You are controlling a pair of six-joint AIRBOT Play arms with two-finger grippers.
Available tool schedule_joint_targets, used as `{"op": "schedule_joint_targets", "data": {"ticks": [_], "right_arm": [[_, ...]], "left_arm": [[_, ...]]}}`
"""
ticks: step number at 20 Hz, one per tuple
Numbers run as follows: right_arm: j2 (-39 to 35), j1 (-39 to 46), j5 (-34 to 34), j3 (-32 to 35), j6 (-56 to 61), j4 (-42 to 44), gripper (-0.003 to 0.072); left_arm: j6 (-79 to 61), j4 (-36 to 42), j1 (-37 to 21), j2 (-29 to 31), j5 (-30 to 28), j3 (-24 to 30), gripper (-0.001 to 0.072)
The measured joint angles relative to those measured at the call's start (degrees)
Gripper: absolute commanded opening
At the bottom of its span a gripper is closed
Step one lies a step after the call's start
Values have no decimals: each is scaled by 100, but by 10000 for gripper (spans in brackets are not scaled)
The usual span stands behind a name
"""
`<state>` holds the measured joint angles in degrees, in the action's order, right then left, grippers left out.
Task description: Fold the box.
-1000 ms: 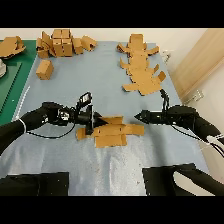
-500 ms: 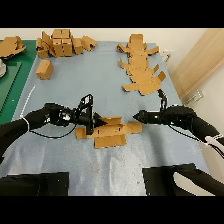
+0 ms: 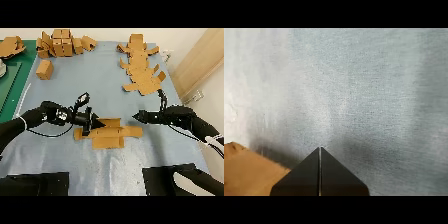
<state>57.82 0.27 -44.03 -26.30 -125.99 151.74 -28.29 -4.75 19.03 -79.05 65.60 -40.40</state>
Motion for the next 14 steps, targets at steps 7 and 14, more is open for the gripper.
{"op": "schedule_joint_targets", "data": {"ticks": [7,14], "right_arm": [[0,2,9,0,0,-2,4],[0,0,9,0,0,-13,4]], "left_arm": [[544,0,-11,221,387,0,12],[586,-63,-17,-168,-33,-13,12]]}}
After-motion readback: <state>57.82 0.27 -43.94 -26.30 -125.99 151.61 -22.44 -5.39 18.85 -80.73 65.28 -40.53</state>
